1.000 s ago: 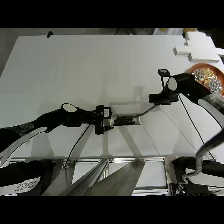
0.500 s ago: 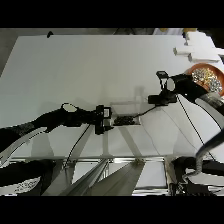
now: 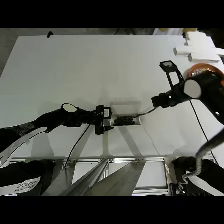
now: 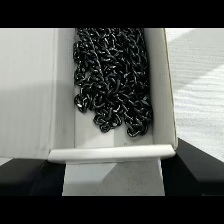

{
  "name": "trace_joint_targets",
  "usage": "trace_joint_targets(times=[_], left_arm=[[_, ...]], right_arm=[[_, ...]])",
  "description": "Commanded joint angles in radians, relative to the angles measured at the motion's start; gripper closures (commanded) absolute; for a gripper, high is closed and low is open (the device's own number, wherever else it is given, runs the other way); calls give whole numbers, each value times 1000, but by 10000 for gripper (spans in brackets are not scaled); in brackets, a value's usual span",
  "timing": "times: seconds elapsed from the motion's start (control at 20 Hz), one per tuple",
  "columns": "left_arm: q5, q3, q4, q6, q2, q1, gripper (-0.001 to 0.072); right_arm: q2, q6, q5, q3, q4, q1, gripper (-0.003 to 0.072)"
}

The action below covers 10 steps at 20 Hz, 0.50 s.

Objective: Fold the box and place the chain.

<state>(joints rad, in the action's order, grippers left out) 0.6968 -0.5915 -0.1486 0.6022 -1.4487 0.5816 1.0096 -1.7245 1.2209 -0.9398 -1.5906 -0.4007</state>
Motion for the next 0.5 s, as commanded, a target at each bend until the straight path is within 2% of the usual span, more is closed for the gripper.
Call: trace_joint_targets(times=[0.0, 0.25, 0.45], left_arm=[[0, 0, 0, 0, 0, 0, 501], [0, 0, 0, 0, 0, 0, 501], [0, 0, 0, 0, 0, 0, 501]], right_arm=[[-186, 5, 50, -1, 47, -115, 670], [-306, -6, 20, -1, 169, -246, 670], [-308, 11, -150, 0, 242, -319, 670]])
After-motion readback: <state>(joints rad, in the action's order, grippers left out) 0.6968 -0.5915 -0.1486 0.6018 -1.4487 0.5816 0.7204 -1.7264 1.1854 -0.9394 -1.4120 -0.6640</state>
